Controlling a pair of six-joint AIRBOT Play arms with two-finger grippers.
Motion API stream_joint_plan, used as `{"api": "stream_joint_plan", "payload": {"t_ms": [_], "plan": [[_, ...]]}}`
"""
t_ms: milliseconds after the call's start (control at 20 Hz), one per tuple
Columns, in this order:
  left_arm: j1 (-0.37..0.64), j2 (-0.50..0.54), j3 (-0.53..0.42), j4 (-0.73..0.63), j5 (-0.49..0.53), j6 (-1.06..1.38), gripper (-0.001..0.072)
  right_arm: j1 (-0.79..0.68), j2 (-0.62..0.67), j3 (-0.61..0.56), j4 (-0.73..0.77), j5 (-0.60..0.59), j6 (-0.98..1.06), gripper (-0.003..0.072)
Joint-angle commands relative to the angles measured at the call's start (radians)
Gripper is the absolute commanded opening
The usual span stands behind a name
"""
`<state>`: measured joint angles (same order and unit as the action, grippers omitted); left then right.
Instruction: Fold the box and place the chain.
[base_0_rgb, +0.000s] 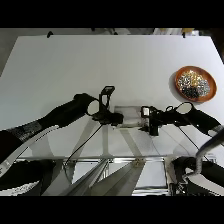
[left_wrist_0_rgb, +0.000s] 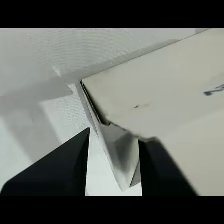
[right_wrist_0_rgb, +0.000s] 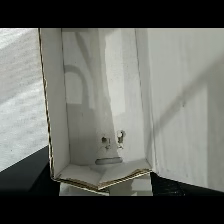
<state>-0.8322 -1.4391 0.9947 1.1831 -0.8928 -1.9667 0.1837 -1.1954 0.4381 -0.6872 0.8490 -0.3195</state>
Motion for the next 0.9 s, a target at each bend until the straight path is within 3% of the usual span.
{"api": "stream_joint_plan", "payload": {"t_ms": [0,150,300,450,850], "plan": [[-0.011,-0.017,0.071,0.099,-0.077,-0.11,0.0332,0.0,0.001,0.0,0.0,0.0,0.0,0.0395],[-0.011,-0.032,0.131,0.181,-0.204,-0.225,0.0332,0.0,0.001,0.0,0.0,0.0,0.0,0.0395],[-0.02,-0.095,0.211,0.177,-0.294,-0.283,0.0329,0.0,0.001,0.0,0.0,0.0,0.0,0.0395],[-0.055,-0.152,0.244,0.169,-0.292,-0.286,0.0209,0.0,0.001,0.0,0.0,0.0,0.0,0.0395],[-0.08,-0.217,0.244,0.177,-0.23,-0.381,0.0206,0.0,0.001,0.0,0.0,0.0,0.0,0.0395]]}}
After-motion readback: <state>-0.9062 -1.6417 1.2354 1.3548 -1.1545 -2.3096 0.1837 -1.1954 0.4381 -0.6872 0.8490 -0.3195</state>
